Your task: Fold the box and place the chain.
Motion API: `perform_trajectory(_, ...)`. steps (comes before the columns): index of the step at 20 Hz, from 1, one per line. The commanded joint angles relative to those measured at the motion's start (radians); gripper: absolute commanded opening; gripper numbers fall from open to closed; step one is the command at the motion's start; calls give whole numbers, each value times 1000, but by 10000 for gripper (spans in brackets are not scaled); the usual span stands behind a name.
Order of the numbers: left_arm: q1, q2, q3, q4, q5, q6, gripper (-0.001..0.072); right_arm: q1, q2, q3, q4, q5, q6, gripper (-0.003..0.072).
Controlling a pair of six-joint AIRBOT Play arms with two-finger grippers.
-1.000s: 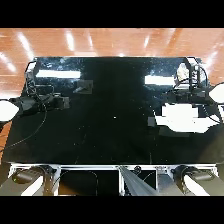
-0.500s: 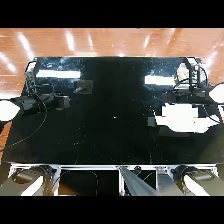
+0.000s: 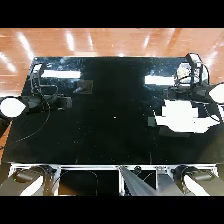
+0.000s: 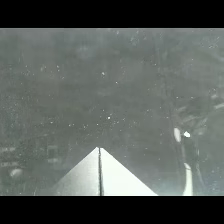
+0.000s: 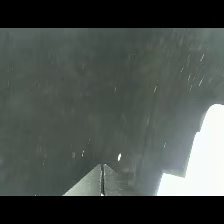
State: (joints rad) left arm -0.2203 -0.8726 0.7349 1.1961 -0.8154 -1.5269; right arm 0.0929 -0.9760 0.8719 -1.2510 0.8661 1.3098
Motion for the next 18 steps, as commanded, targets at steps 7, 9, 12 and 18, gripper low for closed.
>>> perform_trajectory(7, 1, -36, 0, -12, 18, -3, 621, -291, -6, 61, -107, 25, 234, 700)
perform_trajectory(9, 1, -36, 0, -12, 10, -3, 621, -534, -21, 67, -177, 95, 213, 700)
perform_trajectory(12, 1, -36, 0, -11, 14, -3, 619, -895, -93, 84, 120, 172, -196, 700)
perform_trajectory(18, 1, -36, 0, -13, 26, -5, 619, -1218, -554, 327, 207, 698, -243, 700)
